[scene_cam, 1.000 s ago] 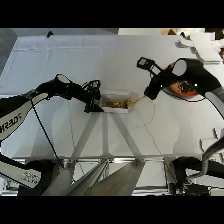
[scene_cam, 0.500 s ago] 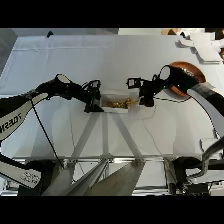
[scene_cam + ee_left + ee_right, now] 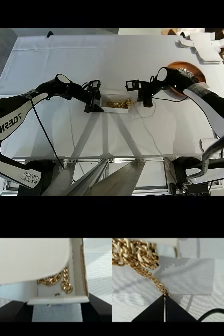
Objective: Fold the box and place the chain.
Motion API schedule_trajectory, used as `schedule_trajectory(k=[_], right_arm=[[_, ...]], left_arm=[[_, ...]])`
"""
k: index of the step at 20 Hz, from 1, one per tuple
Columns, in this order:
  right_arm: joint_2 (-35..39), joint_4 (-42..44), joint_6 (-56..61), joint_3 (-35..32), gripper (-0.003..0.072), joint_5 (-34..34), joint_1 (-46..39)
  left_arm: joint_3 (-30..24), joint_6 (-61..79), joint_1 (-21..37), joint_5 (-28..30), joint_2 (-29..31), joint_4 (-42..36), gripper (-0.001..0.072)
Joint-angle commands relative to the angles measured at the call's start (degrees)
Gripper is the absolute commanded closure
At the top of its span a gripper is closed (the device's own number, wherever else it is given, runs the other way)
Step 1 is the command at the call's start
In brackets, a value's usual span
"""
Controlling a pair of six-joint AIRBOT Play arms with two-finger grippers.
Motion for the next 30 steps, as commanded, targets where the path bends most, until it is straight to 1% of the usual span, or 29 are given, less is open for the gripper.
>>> schedule_trajectory(k=[1,5,8,10,11,12,13,14,16,20,23,28,29,30], right_arm=[[1.4,-0.2,1.2,0.0,0.0678,-0.3,0.1],[8.3,0.1,1.9,0.0,0.0678,-1.6,0.1],[14.0,0.1,6.6,0.0,0.0678,-1.3,0.1],[15.9,0.1,6.6,0.0,0.0676,-2.0,0.1],[15.7,0.1,6.6,0.0,0.0640,-1.8,0.1],[15.0,0.1,5.8,0.0,0.0492,-1.1,0.1],[13.8,0.0,4.1,0.0,0.0321,-0.2,0.1],[12.3,-0.5,1.9,-0.1,0.0266,0.4,0.1],[9.4,-2.0,-0.8,-0.1,0.0266,0.5,0.1],[4.0,-2.1,-2.2,-0.1,0.0273,1.5,0.1],[1.2,-2.1,-2.2,-0.1,0.0276,2.7,0.1],[-1.0,-2.1,-2.1,-0.1,0.0298,-1.3,0.1],[-1.1,-2.1,-2.1,-0.1,0.0437,-1.0,0.1],[-1.1,-2.1,-1.6,-0.1,0.0685,-0.1,0.1]], left_arm=[[0.0,0.0,0.0,0.0,0.0,0.0,0.0452],[0.0,0.0,0.0,0.0,0.0,0.0,0.0452],[0.0,0.0,0.0,0.0,0.0,0.0,0.0452],[0.0,0.0,0.0,0.0,0.0,0.0,0.0452],[0.0,0.0,0.0,0.0,0.0,0.0,0.0452],[0.0,0.0,0.0,0.0,0.0,0.0,0.0452],[0.0,0.0,0.0,0.0,0.0,0.0,0.0452],[0.0,0.0,0.0,0.0,0.0,0.0,0.0452],[0.0,0.0,0.0,0.0,0.0,0.0,0.0452],[0.0,0.0,0.0,0.0,0.0,0.0,0.0452],[0.0,0.0,0.0,0.0,0.0,0.0,0.0452],[0.0,0.0,0.0,0.0,0.0,0.0,0.0452],[0.0,0.0,0.0,0.0,0.0,0.0,0.0452],[0.0,0.0,0.0,0.0,0.0,0.0,0.0452]])
